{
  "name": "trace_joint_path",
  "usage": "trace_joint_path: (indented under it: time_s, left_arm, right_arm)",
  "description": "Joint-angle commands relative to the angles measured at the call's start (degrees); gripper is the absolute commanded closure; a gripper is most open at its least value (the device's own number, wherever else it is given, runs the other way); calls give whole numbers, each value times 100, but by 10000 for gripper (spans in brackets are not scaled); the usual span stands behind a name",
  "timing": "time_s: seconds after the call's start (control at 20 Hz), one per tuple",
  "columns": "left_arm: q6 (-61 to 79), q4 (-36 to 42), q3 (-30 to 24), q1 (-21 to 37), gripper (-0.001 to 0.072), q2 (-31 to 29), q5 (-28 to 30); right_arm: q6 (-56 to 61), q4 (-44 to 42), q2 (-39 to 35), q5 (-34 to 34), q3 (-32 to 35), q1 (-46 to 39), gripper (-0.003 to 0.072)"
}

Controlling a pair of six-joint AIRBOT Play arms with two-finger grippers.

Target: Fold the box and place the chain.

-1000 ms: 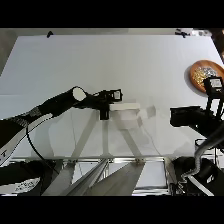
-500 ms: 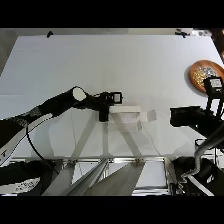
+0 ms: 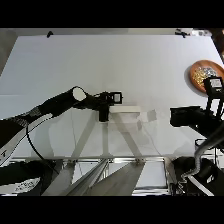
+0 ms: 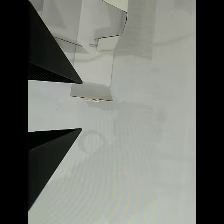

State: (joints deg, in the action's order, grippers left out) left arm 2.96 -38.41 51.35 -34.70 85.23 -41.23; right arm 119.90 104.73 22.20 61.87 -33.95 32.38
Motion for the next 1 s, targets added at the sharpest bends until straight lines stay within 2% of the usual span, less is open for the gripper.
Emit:
trace_joint_path:
  time_s: [0.0,0.1,0.15,0.2,0.25,0.3,0.55,0.65,0.8,0.95]
  left_arm:
    - [0,0,2,-2,697,-2,0]
    - [0,0,2,-2,697,-2,0]
    - [0,0,2,-2,697,-2,0]
    - [0,0,2,-2,697,-2,-2]
    - [0,0,2,-2,697,-2,-13]
    - [0,0,2,-2,697,-2,-17]
    - [0,0,2,-2,697,-2,-17]
    - [0,2,2,-2,697,-2,-17]
    - [0,2,2,-2,696,-2,-15]
    - [0,2,2,-2,697,-2,-15]
  right_arm:
    - [0,-2,-2,0,0,0,367]
    - [-142,-15,-2,-20,0,0,370]
    - [-420,-66,-2,-52,0,0,402]
    - [-855,-133,-2,-116,0,0,493]
    - [-1285,-179,-2,-179,0,0,629]
    - [-1628,-192,-2,-240,0,0,679]
    - [-2885,-566,-2,-844,133,98,681]
    - [-3252,-577,-4,-1224,492,343,680]
    - [-3348,-592,-4,-1316,1298,990,680]
    - [-3877,-562,-2,-1464,1628,1641,670]
